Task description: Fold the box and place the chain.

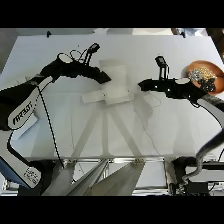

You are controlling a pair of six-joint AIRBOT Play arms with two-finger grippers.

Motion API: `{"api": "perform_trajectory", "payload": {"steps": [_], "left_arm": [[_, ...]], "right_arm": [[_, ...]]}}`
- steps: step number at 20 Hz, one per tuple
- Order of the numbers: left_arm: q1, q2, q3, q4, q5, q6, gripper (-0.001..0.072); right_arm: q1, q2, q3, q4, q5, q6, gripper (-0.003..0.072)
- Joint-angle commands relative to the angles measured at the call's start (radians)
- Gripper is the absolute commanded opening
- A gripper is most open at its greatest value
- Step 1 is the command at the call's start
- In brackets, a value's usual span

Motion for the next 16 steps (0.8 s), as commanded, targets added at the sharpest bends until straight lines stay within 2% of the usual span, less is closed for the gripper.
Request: {"api": "perform_trajectory", "payload": {"steps": [1,4,7,8,9,12,16], "left_arm": [[0.002,0.000,0.005,-0.031,0.028,0.002,0.0503],[0.001,-0.001,0.043,0.001,0.026,-0.043,0.0494],[-0.004,-0.011,0.104,0.204,0.001,-0.201,0.0484],[-0.003,-0.016,0.110,0.229,-0.016,-0.232,0.0436],[-0.002,-0.021,0.110,0.231,-0.036,-0.233,0.0413],[-0.004,-0.043,0.110,0.223,-0.077,-0.248,0.0413],[-0.004,-0.052,0.113,0.145,-0.101,-0.194,0.0413]], "right_arm": [[0.000,0.001,0.000,0.000,0.000,0.000,0.0019],[0.000,0.001,0.000,0.000,0.000,0.000,0.0019],[0.000,0.001,0.000,0.000,0.000,0.000,0.0019],[0.000,0.001,0.000,0.000,0.000,0.000,0.0019],[0.000,0.001,0.000,0.000,0.000,0.000,0.0019],[0.000,0.001,0.000,0.000,0.000,0.000,0.0019],[0.000,0.001,0.000,0.000,0.000,0.000,0.0019]]}}
